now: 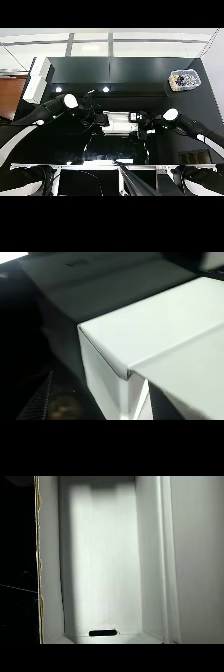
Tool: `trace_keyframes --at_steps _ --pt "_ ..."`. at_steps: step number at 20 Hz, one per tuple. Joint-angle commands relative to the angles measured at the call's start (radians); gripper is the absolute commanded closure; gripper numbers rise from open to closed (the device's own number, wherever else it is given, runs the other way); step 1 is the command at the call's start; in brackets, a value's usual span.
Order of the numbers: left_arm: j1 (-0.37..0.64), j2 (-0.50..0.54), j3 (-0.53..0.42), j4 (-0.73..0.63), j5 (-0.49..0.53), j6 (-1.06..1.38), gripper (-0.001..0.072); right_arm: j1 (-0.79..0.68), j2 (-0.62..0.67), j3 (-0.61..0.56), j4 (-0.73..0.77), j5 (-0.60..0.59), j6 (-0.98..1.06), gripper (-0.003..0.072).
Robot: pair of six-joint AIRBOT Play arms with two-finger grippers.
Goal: Fold the box and place the chain.
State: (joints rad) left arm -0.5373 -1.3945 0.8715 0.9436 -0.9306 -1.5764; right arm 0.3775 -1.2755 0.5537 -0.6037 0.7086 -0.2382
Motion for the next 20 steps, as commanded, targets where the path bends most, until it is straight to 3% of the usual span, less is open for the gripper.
trace_keyframes --at_steps 1,3,5,8,16,18,20 --pt "-0.112 -0.001 0.070 0.356 -0.006 -0.317 0.0008 0.001 0.000 0.000 0.000 -0.003 0.003 0.0204" --pt "-0.187 -0.001 0.107 0.537 -0.029 -0.480 0.0008 0.001 0.000 0.000 0.001 -0.010 0.008 0.0204" --pt "-0.247 -0.004 0.135 0.620 -0.058 -0.554 0.0008 0.000 0.000 0.000 0.001 -0.010 0.009 0.0204" --pt "-0.294 -0.022 0.142 0.634 -0.052 -0.616 0.0010 0.001 0.000 0.000 0.001 -0.011 0.010 0.0204" --pt "-0.341 -0.118 0.224 0.627 -0.162 -0.684 0.0030 0.001 0.000 0.000 0.001 -0.011 0.010 0.0204" --pt "-0.338 -0.119 0.225 0.629 -0.149 -0.684 0.0151 0.000 0.000 0.000 0.001 -0.011 0.010 0.0204" --pt "-0.330 -0.119 0.225 0.635 -0.144 -0.694 0.0158 0.001 0.000 0.000 0.001 -0.011 0.010 0.0204"
